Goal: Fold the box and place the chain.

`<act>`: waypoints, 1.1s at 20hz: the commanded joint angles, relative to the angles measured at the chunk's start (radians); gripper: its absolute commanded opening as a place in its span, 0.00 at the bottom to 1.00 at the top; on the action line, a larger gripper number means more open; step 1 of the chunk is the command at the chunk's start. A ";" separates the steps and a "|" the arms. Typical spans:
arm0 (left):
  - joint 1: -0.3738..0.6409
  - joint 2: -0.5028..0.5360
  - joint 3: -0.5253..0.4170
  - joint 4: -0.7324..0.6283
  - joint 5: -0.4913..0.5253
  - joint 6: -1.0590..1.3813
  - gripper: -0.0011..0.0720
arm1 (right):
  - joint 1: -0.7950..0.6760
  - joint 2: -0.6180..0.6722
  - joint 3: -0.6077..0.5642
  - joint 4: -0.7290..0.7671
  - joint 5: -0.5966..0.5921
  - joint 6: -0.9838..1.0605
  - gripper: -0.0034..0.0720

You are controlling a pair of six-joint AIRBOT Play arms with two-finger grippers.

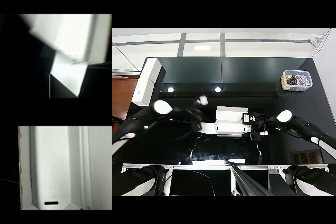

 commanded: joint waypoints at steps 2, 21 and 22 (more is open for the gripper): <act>0.285 0.084 -0.001 0.200 -0.148 -0.625 0.05 | 0.000 -0.001 0.000 0.000 0.000 0.000 0.63; 0.142 -0.269 -0.021 -0.248 -0.290 -0.726 0.05 | 0.000 -0.001 0.000 0.000 0.001 0.000 0.63; 0.143 -0.267 -0.002 -0.248 -0.306 -0.702 0.05 | 0.000 -0.001 0.000 0.000 0.001 0.000 0.63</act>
